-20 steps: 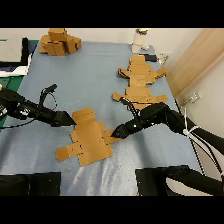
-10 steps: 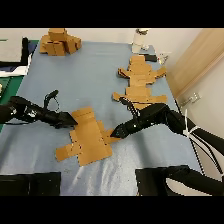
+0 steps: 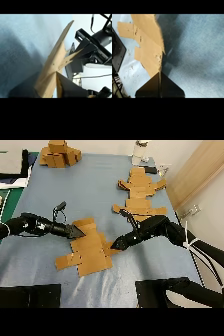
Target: Fold the box.
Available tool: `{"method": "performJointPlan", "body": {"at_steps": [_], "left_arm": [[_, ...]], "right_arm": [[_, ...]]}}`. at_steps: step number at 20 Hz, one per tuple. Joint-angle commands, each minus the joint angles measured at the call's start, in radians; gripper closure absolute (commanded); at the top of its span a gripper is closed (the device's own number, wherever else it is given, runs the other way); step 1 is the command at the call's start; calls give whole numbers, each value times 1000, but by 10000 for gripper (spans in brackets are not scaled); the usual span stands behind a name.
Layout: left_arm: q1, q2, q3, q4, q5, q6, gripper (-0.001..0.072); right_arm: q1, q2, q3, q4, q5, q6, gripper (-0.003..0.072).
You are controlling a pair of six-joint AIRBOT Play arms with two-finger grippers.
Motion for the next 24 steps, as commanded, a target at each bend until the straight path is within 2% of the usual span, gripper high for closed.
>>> {"method": "performJointPlan", "body": {"at_steps": [1, 6, 7, 9, 10, 12, 14, 15, 16, 17, 18, 19, 20, 24], "left_arm": [[-5, -6, 0, -7, -35, 69, 673], [-5, -6, 0, -9, -48, 105, 696], [-5, -6, 0, -13, -54, 109, 696], [-9, -5, 10, -37, -98, 155, 697], [-21, 1, 26, -42, -108, 174, 698], [-69, 24, 66, -45, -72, 182, 698], [-142, 66, 76, -58, 16, 233, 698], [-186, 93, 76, -57, 88, 280, 698], [-226, 114, 76, -57, 157, 326, 698], [-267, 134, 76, -57, 219, 373, 698], [-303, 146, 76, -58, 257, 409, 698], [-333, 153, 76, -63, 276, 450, 698], [-363, 155, 76, -72, 293, 498, 698], [-455, 155, 76, -121, 375, 667, 698]], "right_arm": [[1, 1, 0, -5, 2, 3, 683], [1, 0, 0, -4, 5, 3, 681], [1, 1, 0, -5, 7, 3, 650], [0, 2, 2, -32, 51, 13, 229], [-6, 3, 9, -84, 101, 45, 167], [-50, 3, 61, -227, 138, 185, 168], [-116, 3, 142, -344, 118, 338, 173], [-146, 4, 177, -377, 108, 376, 217], [-175, 4, 208, -392, 104, 404, 366], [-193, 4, 229, -393, 109, 406, 432], [-201, 4, 240, -393, 120, 416, 434], [-203, 4, 243, -393, 138, 424, 509], [-202, 3, 243, -386, 157, 433, 547], [-194, 2, 243, -349, 187, 433, 547]]}}
